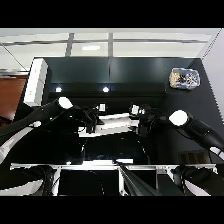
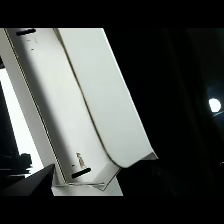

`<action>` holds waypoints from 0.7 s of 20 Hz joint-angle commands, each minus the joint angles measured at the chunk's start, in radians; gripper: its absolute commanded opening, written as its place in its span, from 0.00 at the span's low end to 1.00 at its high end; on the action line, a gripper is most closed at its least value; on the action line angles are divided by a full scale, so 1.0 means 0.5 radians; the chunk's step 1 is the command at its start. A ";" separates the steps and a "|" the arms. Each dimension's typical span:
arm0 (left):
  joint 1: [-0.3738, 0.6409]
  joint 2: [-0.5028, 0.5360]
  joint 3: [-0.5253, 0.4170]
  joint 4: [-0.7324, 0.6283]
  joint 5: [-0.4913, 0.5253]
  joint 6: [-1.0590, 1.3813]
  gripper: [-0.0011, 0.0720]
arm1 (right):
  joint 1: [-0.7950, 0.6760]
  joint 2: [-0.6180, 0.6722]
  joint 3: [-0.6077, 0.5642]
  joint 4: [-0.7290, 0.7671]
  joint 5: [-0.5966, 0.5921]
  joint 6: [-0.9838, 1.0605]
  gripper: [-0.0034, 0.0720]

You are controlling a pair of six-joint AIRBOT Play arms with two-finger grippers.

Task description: Fold the box and place the chain.

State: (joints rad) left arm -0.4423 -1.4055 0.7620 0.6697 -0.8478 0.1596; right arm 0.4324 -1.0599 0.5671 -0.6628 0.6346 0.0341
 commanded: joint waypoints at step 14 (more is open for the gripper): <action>0.001 -0.065 0.002 -0.002 0.060 0.003 0.05 | -0.017 -0.330 -0.005 0.343 0.217 -0.723 0.98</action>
State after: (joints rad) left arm -0.4423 -1.4296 0.7631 0.6678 -0.8295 0.1623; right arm 0.4244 -1.2015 0.5652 -0.4992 0.7418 -0.2996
